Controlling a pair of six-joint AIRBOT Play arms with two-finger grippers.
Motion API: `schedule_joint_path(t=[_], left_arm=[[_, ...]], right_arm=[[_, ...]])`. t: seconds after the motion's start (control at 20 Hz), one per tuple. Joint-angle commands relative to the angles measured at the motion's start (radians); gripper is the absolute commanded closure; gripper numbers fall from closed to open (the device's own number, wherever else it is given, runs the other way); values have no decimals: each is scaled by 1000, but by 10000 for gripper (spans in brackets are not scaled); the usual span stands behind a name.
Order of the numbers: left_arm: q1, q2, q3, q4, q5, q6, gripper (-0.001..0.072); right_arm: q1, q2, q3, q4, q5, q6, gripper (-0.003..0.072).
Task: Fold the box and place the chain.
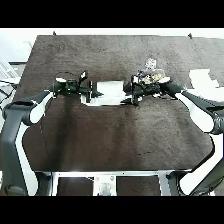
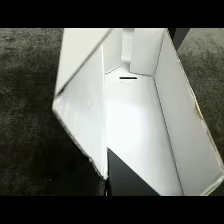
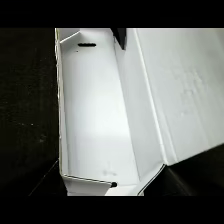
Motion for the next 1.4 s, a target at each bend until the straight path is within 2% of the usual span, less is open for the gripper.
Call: schedule_joint_path(t=[0.0,0.2,0.5,1.35], left_arm=[[0,0,0,0,0,0,689],[0,0,0,0,0,0,689],[0,0,0,0,0,0,689],[0,0,0,0,0,0,689]], right_arm=[[2,-29,21,-24,49,0,-9],[21,-36,29,-32,45,-29,-8],[32,-85,104,-35,50,-6,-8],[43,-110,111,-35,50,1,2]])
